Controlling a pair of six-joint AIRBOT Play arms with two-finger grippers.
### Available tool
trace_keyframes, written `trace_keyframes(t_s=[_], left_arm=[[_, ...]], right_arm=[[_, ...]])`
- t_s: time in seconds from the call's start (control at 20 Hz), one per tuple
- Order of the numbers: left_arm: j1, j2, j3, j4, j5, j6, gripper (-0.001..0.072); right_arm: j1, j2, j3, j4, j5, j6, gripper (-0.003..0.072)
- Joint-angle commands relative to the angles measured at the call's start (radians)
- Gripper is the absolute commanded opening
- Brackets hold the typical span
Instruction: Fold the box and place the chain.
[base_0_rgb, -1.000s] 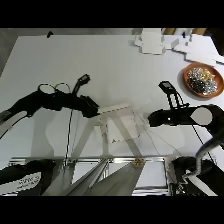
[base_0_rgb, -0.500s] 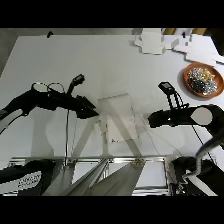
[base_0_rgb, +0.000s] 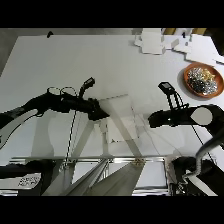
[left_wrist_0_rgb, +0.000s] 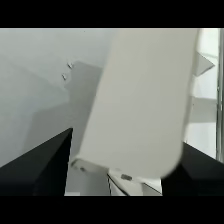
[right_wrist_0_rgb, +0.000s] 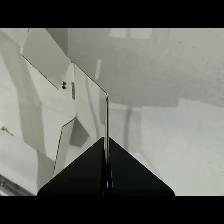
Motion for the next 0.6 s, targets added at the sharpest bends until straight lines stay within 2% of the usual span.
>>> trace_keyframes(t_s=[0.0,0.15,0.2,0.25,0.3,0.35,0.4,0.45,0.5,0.55], left_arm=[[-0.01,-0.048,0.0,-0.051,-0.01,0.032,0.0563],[-0.037,-0.062,0.0,-0.053,-0.009,0.039,0.037],[-0.042,-0.061,0.001,-0.05,-0.005,0.041,0.0205],[-0.041,-0.061,0.0,-0.047,-0.001,0.055,0.0079],[-0.041,-0.06,0.001,-0.04,0.004,0.06,0.0003],[-0.041,-0.052,0.001,-0.015,0.021,0.065,0.0003],[-0.046,-0.037,0.001,0.024,0.032,0.103,0.0002],[-0.055,-0.014,0.001,0.076,0.037,0.165,0.0002],[-0.067,0.012,0.003,0.13,0.045,0.221,0.0002],[-0.087,0.042,0.011,0.183,0.058,0.261,0.0]], right_arm=[[0.001,0.0,0.0,0.0,0.0,0.0,0.0017],[0.001,0.0,0.0,0.0,0.0,0.0,0.0017],[0.001,0.001,0.0,0.0,0.0,0.0,0.0017],[0.001,0.0,0.0,0.0,0.0,0.0,0.0017],[0.001,0.001,0.0,0.001,0.003,0.0,0.0017],[0.001,0.001,0.0,0.003,0.006,0.0,0.0023],[0.001,0.001,0.002,0.006,0.013,0.0,0.0107],[0.001,0.001,0.008,0.012,0.027,0.0,0.0238],[0.001,0.001,0.019,0.012,0.047,0.0,0.0329],[0.001,0.001,0.035,0.011,0.071,-0.002,0.0344]])
